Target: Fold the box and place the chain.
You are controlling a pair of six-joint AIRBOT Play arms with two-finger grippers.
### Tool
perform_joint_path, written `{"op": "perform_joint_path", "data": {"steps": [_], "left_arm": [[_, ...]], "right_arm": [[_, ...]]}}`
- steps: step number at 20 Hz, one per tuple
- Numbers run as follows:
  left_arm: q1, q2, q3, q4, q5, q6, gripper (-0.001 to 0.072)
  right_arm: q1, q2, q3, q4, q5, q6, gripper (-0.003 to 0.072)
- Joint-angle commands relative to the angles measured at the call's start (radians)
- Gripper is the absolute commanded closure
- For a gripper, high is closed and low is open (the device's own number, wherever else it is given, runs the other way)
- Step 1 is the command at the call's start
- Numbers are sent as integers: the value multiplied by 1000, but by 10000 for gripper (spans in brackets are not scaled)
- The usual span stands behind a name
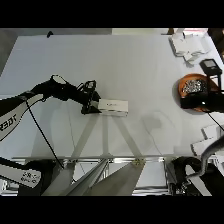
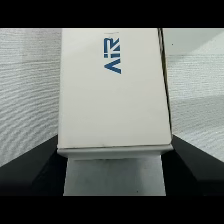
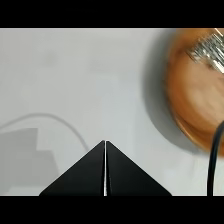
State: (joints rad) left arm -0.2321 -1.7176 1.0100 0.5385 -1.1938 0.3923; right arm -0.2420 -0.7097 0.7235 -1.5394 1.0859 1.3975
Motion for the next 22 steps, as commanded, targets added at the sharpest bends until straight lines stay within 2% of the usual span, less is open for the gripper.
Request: {"op": "perform_joint_path", "data": {"steps": [1, 4, 9, 10, 11, 12, 14, 18, 22], "left_arm": [[0, 0, 0, 0, 0, 0, 373], [0, 0, 0, -20, 0, 0, 373], [0, 0, 0, -22, 0, 0, 373], [0, 0, 0, -23, 0, 0, 398], [0, 1, 0, -26, 0, 0, 616], [0, 3, 0, -26, 1, 0, 703], [0, 24, 0, -26, 0, 0, 703], [0, 179, 0, -21, 46, 0, 704], [0, 430, 0, -5, 203, -86, 704]], "right_arm": [[-152, 10, 0, -97, 115, 43, 675], [-202, 10, 0, -94, 94, 43, 675], [-203, 10, 0, -37, 47, 43, 675], [-203, 10, 0, -24, 34, 43, 675], [-203, 10, 0, -16, 23, 43, 675], [-203, 10, 0, -13, 14, 43, 675], [-203, 10, 0, -7, 5, 43, 675], [-203, 10, 0, -5, -2, 43, 675], [-203, 10, 0, 0, -2, 43, 675]]}}
